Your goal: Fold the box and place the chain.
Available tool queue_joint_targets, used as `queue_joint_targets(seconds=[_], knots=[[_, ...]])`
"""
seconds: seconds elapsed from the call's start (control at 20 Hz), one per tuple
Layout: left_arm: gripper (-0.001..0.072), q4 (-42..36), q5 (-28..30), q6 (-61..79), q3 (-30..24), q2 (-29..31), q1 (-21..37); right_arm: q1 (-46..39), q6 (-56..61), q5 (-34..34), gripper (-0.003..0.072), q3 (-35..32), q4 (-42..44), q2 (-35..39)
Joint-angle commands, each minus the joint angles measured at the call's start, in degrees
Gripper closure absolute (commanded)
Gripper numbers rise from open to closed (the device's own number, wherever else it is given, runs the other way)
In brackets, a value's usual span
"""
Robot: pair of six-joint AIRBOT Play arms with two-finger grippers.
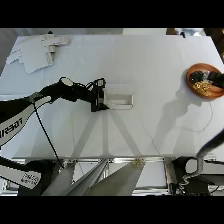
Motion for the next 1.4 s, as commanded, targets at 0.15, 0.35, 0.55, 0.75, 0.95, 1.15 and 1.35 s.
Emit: queue_joint_targets(seconds=[0.15, 0.35, 0.55, 0.75, 0.95, 1.15, 1.35], knots=[[0.0434, 0.0, 0.0, 0.02, 0.04, -0.04, 0.0, 5.07, -4.22, 15.23, 0.0675, 0.0, 0.5, 6.38], [0.0434, 0.0, 0.0, 0.02, 0.04, -0.04, 0.0, 13.66, -4.24, 16.59, 0.0675, 0.0, 0.39, 9.77], [0.0434, 0.0, 0.0, 0.02, 0.04, -0.04, 0.0, 21.79, -4.07, 19.58, 0.0675, -0.02, 0.46, 10.36], [0.0434, 0.0, 0.0, 0.02, 0.04, -0.04, 0.0, 29.53, -4.11, 20.04, 0.0675, -0.02, 0.57, 10.38], [0.0434, 0.0, 0.0, 0.02, 0.04, -0.04, 0.0, 38.14, -4.55, 19.74, 0.0675, -0.02, 0.57, 10.38], [0.0434, 0.0, 0.0, 0.02, 0.04, -0.04, 0.0, 46.01, -4.61, 19.43, 0.0675, -0.02, 0.57, 10.36], [0.0434, 0.0, 0.0, 0.02, 0.04, -0.04, 0.0, 53.33, -5.81, 17.99, 0.0675, -0.02, 0.63, 10.36]])
